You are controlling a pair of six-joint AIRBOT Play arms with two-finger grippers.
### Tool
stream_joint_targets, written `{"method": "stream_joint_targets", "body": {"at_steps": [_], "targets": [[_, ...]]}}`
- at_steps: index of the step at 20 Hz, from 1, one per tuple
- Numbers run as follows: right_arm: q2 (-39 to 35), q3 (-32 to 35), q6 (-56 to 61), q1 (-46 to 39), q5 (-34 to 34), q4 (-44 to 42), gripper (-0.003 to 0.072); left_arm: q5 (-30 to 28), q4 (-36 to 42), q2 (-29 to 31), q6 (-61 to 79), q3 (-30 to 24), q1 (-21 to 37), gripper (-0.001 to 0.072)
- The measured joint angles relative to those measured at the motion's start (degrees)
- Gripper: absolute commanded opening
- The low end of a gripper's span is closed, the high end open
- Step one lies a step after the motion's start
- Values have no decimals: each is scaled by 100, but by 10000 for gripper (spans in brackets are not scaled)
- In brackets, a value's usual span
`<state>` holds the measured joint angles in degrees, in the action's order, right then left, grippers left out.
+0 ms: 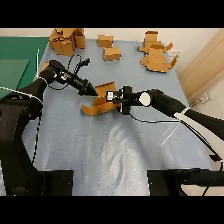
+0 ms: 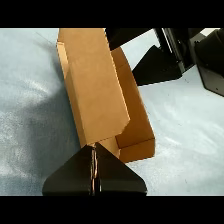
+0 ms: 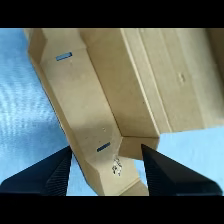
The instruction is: Fold the box.
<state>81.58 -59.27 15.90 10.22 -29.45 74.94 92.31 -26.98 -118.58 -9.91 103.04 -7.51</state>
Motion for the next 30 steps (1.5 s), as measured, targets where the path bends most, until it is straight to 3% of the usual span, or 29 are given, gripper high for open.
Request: {"method": "stream_joint_targets", "body": {"at_steps": [4, 5, 14, 30], "targets": [[0, -28, -372, -37, -109, -210, 681, 79, -42, 0, -13, 0, 0, 16], [0, -33, -407, -39, -120, -234, 718, 111, -50, 0, -15, 0, 0, 16], [0, -37, -542, -50, -72, -315, 720, 455, -66, 0, -46, 0, 0, 16], [44, -39, -664, -57, 48, -391, 720, 538, -136, 0, -149, 0, -70, 16]]}}
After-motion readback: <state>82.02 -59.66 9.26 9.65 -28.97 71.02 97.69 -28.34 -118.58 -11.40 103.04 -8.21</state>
